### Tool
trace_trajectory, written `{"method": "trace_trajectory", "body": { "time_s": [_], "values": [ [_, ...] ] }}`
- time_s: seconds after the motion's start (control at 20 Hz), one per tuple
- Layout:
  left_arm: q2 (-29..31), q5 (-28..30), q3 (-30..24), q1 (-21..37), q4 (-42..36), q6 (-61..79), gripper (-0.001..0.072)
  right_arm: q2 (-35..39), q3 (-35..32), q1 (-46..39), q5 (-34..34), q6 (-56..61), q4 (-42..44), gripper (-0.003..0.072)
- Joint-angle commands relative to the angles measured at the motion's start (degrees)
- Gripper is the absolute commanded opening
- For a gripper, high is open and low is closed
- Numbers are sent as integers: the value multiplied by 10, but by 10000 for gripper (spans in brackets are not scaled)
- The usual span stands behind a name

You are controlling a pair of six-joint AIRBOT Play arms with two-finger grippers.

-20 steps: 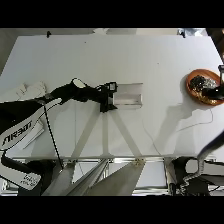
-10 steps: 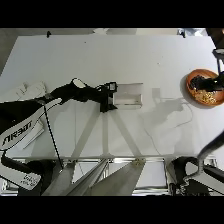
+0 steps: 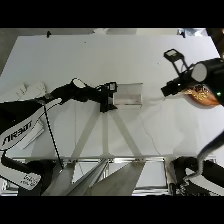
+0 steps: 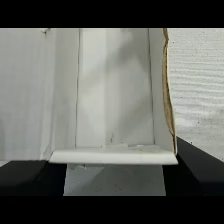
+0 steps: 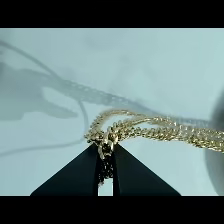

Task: Fold the box and place the chain.

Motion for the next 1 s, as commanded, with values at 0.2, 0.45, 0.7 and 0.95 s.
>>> {"method": "trace_trajectory", "body": {
  "time_s": [0.2, 0.45, 0.7, 0.95],
  "values": [
    [0, 0, 0, 0, 0, 0, 217, -46, 0, 121, -86, 22, 76, 10],
    [0, 0, 0, 0, 0, 0, 217, -80, 0, 150, -139, 21, 114, 11],
    [0, 0, 0, 0, 0, 0, 217, -120, 0, 150, -121, 19, 128, 11],
    [0, 0, 0, 0, 0, 0, 218, -122, 0, 150, -117, 15, 128, 26]
  ]
}}
